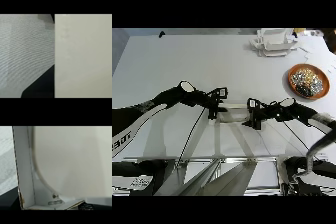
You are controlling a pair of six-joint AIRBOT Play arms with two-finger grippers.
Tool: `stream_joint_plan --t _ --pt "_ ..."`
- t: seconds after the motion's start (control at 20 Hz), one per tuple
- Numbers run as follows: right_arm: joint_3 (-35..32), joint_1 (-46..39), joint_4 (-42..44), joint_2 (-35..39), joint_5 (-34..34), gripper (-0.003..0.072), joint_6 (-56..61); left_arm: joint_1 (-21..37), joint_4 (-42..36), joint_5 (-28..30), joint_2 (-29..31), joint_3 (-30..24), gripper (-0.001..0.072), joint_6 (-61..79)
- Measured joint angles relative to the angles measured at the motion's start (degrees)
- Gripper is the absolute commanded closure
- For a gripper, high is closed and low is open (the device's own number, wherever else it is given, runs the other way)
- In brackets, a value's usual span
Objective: Fold the box and place the chain.
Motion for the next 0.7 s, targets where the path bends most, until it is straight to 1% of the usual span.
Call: stream_joint_plan --t 0.4,0.45,0.55,0.6,0.7 --pt "0.00 0.00 0.00 0.02 -0.02 0.0250 0.00 0.00 -0.07 0.00 0.00 0.00 0.0698 -0.02" --pt "0.00 0.00 0.00 0.00 -0.02 0.0250 0.00 0.00 -0.28 0.00 0.00 0.00 0.0647 0.00" --pt "0.00 0.00 0.00 0.00 -0.04 0.0250 0.00 -0.04 -0.33 0.98 0.02 -0.02 0.0294 0.07" --pt "0.00 0.00 -0.02 0.02 -0.02 0.0250 -0.02 0.04 -0.42 1.16 0.28 -0.02 0.0254 0.04" --pt "0.00 0.00 -0.04 0.02 -0.04 0.0250 -0.02 0.02 -0.48 0.42 1.40 -0.02 0.0256 0.04"
